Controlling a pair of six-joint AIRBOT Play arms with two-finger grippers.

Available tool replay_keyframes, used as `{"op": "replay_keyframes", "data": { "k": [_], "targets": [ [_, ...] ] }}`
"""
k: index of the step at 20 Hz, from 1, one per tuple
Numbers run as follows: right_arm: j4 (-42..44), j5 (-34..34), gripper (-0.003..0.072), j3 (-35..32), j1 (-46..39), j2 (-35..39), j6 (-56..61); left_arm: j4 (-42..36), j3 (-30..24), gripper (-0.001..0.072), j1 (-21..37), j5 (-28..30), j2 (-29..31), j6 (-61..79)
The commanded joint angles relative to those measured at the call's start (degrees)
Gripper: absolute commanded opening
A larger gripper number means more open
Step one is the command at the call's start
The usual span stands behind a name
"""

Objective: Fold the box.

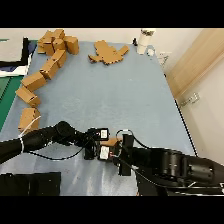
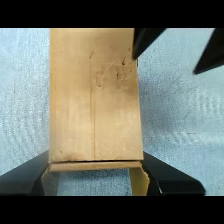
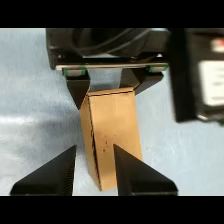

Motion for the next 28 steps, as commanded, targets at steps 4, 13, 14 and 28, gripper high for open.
{"op": "replay_keyframes", "data": {
  "k": [4, 13, 14, 28],
  "targets": [
    [24.92, -0.37, 0.0003, -2.45, 0.02, 7.85, 33.66, 0.02, 0.00, 0.0477, 0.04, 0.02, -0.02, 0.02],
    [41.81, 56.24, 0.0003, -26.49, 1.36, 7.52, 54.38, 0.02, 0.00, 0.0476, 0.04, 0.04, -0.02, 0.02],
    [41.81, 57.22, 0.0003, -27.36, -0.63, 7.06, 54.88, 0.02, 0.00, 0.0477, 0.04, -0.07, -0.02, 0.00],
    [33.48, 51.19, 0.0004, -27.96, -10.51, 7.17, 54.66, 0.02, 0.00, 0.0477, 0.04, 0.02, -0.02, 0.02]
  ]
}}
